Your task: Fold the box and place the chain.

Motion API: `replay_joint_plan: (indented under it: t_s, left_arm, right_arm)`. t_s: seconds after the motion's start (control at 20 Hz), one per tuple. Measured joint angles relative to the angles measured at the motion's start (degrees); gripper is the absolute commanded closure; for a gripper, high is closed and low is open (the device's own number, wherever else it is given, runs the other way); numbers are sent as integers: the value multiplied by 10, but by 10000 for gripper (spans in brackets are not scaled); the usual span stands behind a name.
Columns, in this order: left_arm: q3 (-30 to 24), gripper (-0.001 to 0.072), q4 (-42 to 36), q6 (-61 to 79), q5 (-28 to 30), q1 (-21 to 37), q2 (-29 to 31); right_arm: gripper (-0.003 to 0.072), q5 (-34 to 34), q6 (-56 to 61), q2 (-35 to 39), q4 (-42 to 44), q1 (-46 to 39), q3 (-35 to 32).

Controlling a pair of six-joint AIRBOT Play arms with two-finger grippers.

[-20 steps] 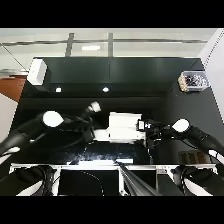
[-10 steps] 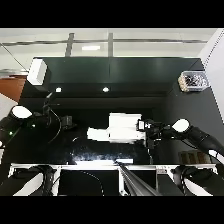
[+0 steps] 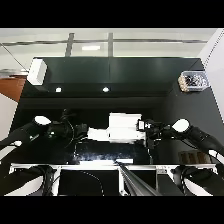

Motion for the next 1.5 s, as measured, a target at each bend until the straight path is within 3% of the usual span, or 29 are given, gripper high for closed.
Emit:
replay_joint_plan:
  t_s: [0.05,0.25,0.3,0.55,0.75,1.15,1.5]
  left_arm:
    - [1,638,-9,4,10,-19,-1]
    - [23,119,-31,20,16,-59,-3]
    - [32,20,-35,27,10,-63,-3]
    - [84,16,-30,45,-32,-78,-4]
    - [112,16,-17,44,-30,-118,-4]
    - [123,16,67,-68,65,-218,-4]
    - [138,28,134,-168,134,-267,-4]
  right_arm:
    - [153,0,0,0,0,0,0]
    - [153,0,0,0,0,0,0]
    - [153,0,0,0,0,0,0]
    - [153,0,0,0,0,0,0]
    - [153,0,0,0,0,0,0]
    - [153,0,0,0,0,0,0]
    - [153,0,0,0,0,0,0]
